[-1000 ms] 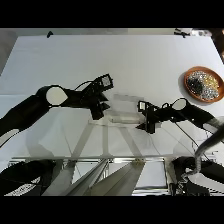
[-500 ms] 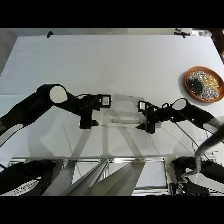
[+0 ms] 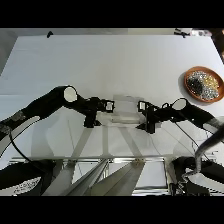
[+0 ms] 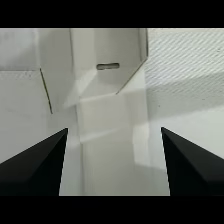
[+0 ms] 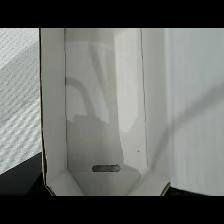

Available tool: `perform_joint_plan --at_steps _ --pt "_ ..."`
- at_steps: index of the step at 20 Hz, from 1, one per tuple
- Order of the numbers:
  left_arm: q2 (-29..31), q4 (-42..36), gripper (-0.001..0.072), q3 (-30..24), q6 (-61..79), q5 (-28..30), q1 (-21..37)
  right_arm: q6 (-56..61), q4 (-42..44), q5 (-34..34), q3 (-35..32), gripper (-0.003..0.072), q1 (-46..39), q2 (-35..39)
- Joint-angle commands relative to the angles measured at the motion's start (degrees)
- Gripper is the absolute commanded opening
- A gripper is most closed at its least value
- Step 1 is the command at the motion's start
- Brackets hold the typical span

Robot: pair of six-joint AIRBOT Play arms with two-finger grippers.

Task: Fold the box and place the chain.

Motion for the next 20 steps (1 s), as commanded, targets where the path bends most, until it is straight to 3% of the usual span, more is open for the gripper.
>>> perform_joint_plan --at_steps 1,10,12,15,18,20 --pt "-2.4 -1.2 0.063 0.0 2.6 4.5 0.1 0.0 -4.3 0.0 0.0 0.0341 0.0 0.0" --pt "-3.1 -7.4 0.0617 0.0 2.6 7.0 -0.8 0.0 -4.4 0.0 0.0 0.0341 0.0 0.0" --pt "-3.1 -8.4 0.0503 0.0 2.6 6.7 -0.9 0.0 -4.4 0.0 0.0 0.0341 0.0 0.0" --pt "-3.1 -8.4 0.0491 0.0 2.6 3.5 -1.6 0.0 -4.4 0.0 0.0 0.0341 0.0 0.0" --pt "-3.1 -8.5 0.0404 0.0 2.6 1.0 -2.6 0.0 -4.4 0.0 0.0 0.0341 0.0 0.0" --pt "-3.1 -8.5 0.0391 0.0 2.6 0.7 -3.4 0.0 -4.4 0.0 0.0 0.0341 0.0 0.0"
